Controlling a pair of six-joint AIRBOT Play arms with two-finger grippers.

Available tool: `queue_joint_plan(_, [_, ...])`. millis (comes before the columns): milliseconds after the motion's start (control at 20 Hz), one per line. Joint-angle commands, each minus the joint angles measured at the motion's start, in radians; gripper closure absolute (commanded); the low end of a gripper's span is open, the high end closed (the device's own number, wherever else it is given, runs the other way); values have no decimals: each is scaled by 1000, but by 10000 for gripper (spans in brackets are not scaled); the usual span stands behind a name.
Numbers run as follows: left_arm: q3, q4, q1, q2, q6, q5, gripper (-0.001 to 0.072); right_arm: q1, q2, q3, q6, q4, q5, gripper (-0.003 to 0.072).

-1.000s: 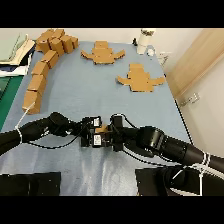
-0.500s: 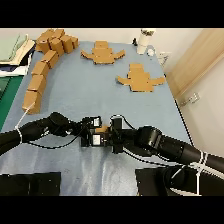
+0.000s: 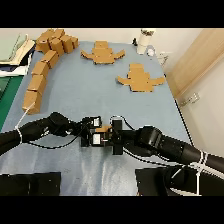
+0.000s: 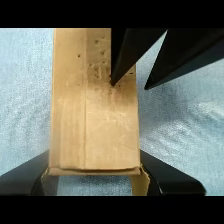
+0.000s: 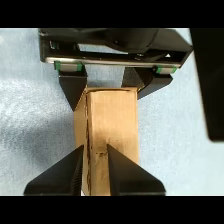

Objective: Fold the box.

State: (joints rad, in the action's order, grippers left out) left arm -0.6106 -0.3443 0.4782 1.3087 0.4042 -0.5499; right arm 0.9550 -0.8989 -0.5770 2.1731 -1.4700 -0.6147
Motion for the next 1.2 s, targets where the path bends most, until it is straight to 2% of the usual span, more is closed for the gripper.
queue_joint_plan(0, [0, 0, 0, 0, 0, 0, 185, 1, 39, -14, -51, -4, -17, 448])
queue_joint_plan(100, [0, 0, 0, 0, 0, 0, 184, 0, 102, -29, -229, -6, -93, 448])
queue_joint_plan(200, [0, 0, 0, -1, 0, 0, 185, 0, 179, -26, -452, -80, -184, 460])
queue_joint_plan(250, [0, 0, 0, 0, 0, 0, 185, -3, 211, -16, -549, -143, -216, 591])
queue_joint_plan(300, [1, 0, 0, 0, 0, 0, 185, -3, 243, 11, -679, -202, -220, 684])
queue_joint_plan(350, [0, 0, 0, 0, 0, 0, 185, -3, 269, 49, -796, -273, -204, 684])
queue_joint_plan(450, [0, 0, 0, 0, 0, 0, 184, -3, 306, 152, -959, -464, -74, 684])
queue_joint_plan(550, [0, 0, 0, -1, 0, 0, 185, -1, 323, 253, -1017, -590, 192, 685])
queue_joint_plan(650, [0, 0, 0, -1, 0, 0, 185, -2, 307, 322, -1111, -606, 463, 685])
queue_joint_plan(750, [0, 0, 0, 0, 0, 0, 185, -2, 249, 357, -1206, -605, 680, 684])
queue_joint_plan(1000, [0, 0, 0, -1, 0, 0, 185, -1, 75, 359, -1341, -589, 810, 685])
queue_joint_plan(1150, [0, 0, 0, 0, 0, 0, 184, -1, 52, 359, -1409, -518, 824, 685])
